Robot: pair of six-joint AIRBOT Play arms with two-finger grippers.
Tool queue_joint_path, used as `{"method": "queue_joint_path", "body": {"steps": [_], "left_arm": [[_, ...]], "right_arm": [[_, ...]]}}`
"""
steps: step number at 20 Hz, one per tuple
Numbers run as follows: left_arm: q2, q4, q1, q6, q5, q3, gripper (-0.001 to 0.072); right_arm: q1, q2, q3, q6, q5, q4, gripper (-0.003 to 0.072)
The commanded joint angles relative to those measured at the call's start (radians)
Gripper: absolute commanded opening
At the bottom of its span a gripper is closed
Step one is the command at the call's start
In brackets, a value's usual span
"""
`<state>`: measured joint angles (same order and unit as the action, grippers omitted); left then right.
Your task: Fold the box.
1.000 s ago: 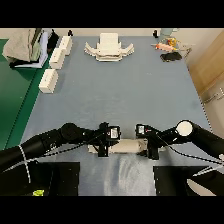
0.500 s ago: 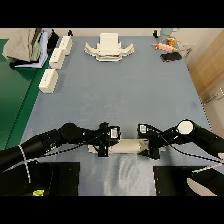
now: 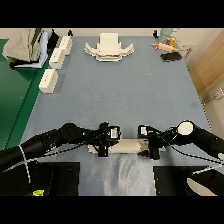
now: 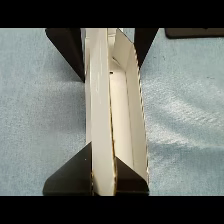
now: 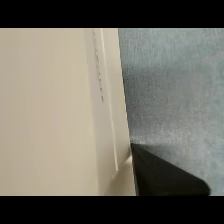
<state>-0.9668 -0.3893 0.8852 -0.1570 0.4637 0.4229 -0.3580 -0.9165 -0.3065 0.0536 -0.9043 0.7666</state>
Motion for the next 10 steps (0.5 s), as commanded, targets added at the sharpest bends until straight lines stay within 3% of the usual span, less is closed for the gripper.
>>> {"method": "queue_joint_path", "body": {"steps": [1, 4, 7, 10], "left_arm": [[0.0, 0.0, 0.0, 0.0, 0.0, 0.0, 0.0017], [0.0, 0.0, 0.0, 0.0, 0.0, 0.0, 0.0017], [0.0, 0.0, 0.0, 0.0, 0.0, 0.0, 0.0017], [0.0, 0.0, 0.0, 0.0, 0.0, 0.0, 0.0017]], "right_arm": [[-0.001, -0.006, 0.001, 0.019, 0.006, -0.002, 0.0639], [-0.001, -0.008, 0.014, 0.027, 0.022, 0.0, 0.0638], [-0.001, -0.005, 0.015, 0.028, 0.023, 0.001, 0.0552], [-0.001, -0.005, 0.015, 0.027, 0.023, 0.003, 0.0548]]}}
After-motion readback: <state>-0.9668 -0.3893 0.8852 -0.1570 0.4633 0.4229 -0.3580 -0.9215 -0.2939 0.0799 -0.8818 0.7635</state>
